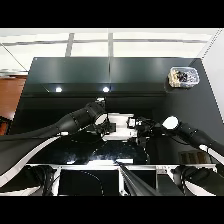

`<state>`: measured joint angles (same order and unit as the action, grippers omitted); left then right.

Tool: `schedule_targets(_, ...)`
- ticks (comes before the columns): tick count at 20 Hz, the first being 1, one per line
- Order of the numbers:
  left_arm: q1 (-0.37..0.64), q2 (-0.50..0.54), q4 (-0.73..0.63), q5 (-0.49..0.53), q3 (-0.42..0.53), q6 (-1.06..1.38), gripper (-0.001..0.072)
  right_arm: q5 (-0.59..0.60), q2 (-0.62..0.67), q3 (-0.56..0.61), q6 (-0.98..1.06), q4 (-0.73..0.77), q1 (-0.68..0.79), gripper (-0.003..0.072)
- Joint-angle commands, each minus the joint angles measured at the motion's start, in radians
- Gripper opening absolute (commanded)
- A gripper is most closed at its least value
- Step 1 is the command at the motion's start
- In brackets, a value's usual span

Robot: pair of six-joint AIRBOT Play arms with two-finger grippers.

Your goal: Fold the box and place the chain.

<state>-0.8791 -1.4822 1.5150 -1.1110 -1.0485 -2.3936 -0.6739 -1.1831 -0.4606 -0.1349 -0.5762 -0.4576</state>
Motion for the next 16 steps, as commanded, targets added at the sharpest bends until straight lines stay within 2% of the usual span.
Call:
schedule_targets(1, -0.003, -0.002, 0.005, 0.002, -0.001, -0.023, 0.0229, -0.002, 0.000, 0.000, 0.000, 0.000, 0.000, 0.0467)
schedule_targets(3, -0.003, -0.003, 0.010, 0.003, -0.001, -0.023, 0.0194, -0.002, 0.000, 0.000, 0.000, 0.000, 0.000, 0.0467)
schedule_targets(4, -0.004, -0.003, 0.010, 0.004, -0.001, -0.023, 0.0065, -0.002, 0.000, 0.000, 0.000, 0.000, 0.000, 0.0467)
schedule_targets(5, -0.005, -0.003, 0.010, 0.008, -0.001, -0.021, 0.0025, -0.002, 0.000, 0.000, 0.000, 0.000, 0.000, 0.0467)
schedule_targets(8, -0.005, -0.003, 0.011, 0.006, -0.001, -0.019, 0.0024, -0.002, 0.001, 0.000, 0.000, 0.000, 0.000, 0.0472)
schedule_targets(10, -0.005, -0.003, 0.014, 0.006, -0.001, -0.019, 0.0024, -0.011, 0.011, 0.000, 0.034, -0.001, 0.000, 0.0703)
schedule_targets(14, -0.004, -0.003, 0.018, -0.005, -0.001, -0.016, 0.0024, -0.110, 0.166, 0.000, 0.152, -0.077, 0.032, 0.0705)
schedule_targets(16, -0.005, -0.003, 0.018, -0.004, -0.001, -0.016, 0.0025, -0.175, 0.260, 0.000, 0.170, -0.182, 0.051, 0.0704)
